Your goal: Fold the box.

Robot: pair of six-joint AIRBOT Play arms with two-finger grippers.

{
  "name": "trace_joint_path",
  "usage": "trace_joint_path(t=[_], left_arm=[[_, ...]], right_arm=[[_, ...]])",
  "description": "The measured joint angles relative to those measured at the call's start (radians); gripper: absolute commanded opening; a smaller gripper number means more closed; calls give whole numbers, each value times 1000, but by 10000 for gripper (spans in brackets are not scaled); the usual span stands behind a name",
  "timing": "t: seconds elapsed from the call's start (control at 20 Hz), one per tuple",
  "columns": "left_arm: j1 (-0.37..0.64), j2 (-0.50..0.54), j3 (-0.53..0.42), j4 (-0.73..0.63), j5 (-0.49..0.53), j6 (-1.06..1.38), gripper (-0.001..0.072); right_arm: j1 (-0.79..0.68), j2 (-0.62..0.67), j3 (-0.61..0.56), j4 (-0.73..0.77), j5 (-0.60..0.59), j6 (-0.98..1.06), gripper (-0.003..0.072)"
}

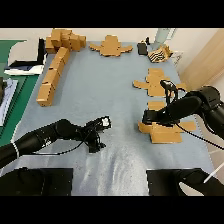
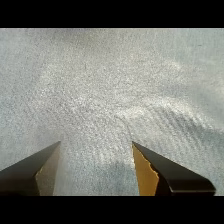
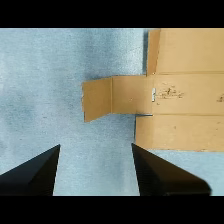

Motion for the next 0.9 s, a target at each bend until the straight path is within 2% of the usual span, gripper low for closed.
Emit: trace_joint_path(t=[0.5,0.8,0.9], left_arm=[[0,0,0,0,0,0,670],[0,0,0,-8,-6,0,670],[0,0,0,-48,-17,0,670]], right_arm=[[0,0,0,0,2,1,708],[0,-2,0,0,83,8,708],[0,-2,0,14,117,8,708]])
